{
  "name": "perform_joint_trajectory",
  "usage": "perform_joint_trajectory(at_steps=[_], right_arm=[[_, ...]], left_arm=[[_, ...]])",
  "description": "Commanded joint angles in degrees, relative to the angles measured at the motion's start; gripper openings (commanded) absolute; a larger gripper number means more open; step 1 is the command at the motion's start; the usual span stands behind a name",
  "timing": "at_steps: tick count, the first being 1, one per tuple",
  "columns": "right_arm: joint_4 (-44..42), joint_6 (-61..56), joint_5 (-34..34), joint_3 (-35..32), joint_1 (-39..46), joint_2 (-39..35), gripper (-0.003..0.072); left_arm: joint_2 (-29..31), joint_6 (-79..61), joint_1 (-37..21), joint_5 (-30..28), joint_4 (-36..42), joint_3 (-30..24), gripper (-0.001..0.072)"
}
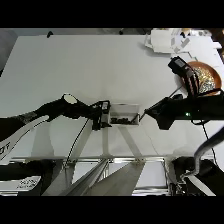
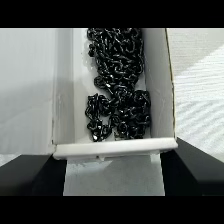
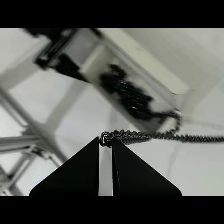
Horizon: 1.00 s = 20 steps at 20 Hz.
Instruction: Fold the box and place the chain.
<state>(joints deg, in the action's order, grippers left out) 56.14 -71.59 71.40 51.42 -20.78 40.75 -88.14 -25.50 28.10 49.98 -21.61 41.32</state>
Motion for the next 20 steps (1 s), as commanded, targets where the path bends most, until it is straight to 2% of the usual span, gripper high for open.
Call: perform_joint_trajectory(at_steps=[1,4,8,10,15,20], right_arm=[[-6.2,0.1,-3.6,0.0,-4.8,-1.9,0.0017],[-8.9,2.6,-10.5,0.0,-8.5,-1.9,0.0017],[-8.1,2.7,-20.2,0.0,-12.1,-0.8,0.0017],[-7.7,2.7,-21.1,0.0,-12.2,1.3,0.0017],[0.5,2.4,-21.1,-1.8,-12.2,9.6,0.0018],[0.6,3.7,-20.9,-6.4,-13.2,17.8,0.0019]], left_arm=[[0.0,0.0,0.0,0.0,0.0,0.0,0.0136],[0.0,0.0,0.0,0.0,0.0,0.0,0.0136],[0.0,0.0,0.0,0.0,0.0,0.0,0.0136],[0.0,0.0,0.0,0.0,0.0,0.0,0.0136],[0.0,0.0,0.0,0.0,0.0,0.0,0.0136],[0.0,0.0,0.0,0.0,0.0,0.0,0.0136]])
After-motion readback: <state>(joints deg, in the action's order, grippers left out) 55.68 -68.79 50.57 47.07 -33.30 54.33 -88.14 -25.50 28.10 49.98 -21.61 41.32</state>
